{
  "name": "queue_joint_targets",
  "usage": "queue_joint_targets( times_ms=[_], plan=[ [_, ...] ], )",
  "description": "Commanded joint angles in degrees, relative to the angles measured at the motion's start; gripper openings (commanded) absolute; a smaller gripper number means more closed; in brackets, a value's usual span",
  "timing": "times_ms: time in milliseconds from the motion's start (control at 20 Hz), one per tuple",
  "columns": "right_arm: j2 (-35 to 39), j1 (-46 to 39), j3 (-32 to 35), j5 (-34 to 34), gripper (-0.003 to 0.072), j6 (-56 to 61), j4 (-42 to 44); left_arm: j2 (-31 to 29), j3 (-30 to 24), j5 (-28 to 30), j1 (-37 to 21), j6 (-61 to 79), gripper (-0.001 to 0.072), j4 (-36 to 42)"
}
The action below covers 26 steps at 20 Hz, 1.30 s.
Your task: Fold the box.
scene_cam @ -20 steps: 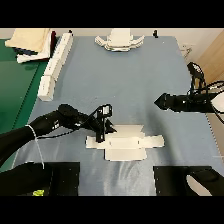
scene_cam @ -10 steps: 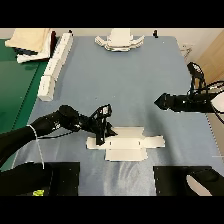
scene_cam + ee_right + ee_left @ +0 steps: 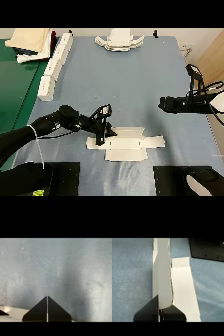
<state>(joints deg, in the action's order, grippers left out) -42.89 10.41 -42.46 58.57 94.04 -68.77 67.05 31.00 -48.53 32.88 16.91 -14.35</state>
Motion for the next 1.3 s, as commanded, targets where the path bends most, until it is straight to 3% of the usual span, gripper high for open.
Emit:
queue_joint_targets(
  times_ms=[0,150,350,600,650,700,750,950,1250],
  plan=[
    [0.1,0.2,-0.1,11.4,0.0004,3.1,0.3,0.0,0.0,-0.1,0.0,0.0,0.0013,0.0],
    [1.2,6.2,-0.1,21.0,0.0004,4.2,4.2,0.0,0.0,-0.1,0.0,0.0,0.0013,0.0],
    [3.9,26.1,-0.1,23.9,0.0004,10.5,2.0,0.0,0.0,0.0,0.0,0.0,0.0013,0.0],
    [3.9,57.8,2.1,15.3,0.0006,0.6,-25.1,0.0,0.0,-0.1,0.0,0.0,0.0013,0.0],
    [3.8,62.5,3.6,12.8,0.0099,-2.9,-28.9,0.0,0.0,0.0,0.0,0.0,0.0013,0.1],
    [3.6,65.7,5.2,10.2,0.0388,-5.0,-30.5,0.0,0.0,0.0,0.0,0.0,0.0013,0.2],
    [3.0,68.1,7.1,7.2,0.0581,-6.3,-30.8,0.0,0.0,0.0,0.0,0.0,0.0013,0.2],
    [-1.5,71.5,12.3,0.5,0.0611,-7.6,-30.6,0.0,0.0,0.0,0.0,0.0,0.0013,0.2],
    [-9.8,71.4,12.5,-3.6,0.061,-7.4,-35.6,0.0,0.0,0.0,0.0,0.0,0.0013,0.2]
  ],
)
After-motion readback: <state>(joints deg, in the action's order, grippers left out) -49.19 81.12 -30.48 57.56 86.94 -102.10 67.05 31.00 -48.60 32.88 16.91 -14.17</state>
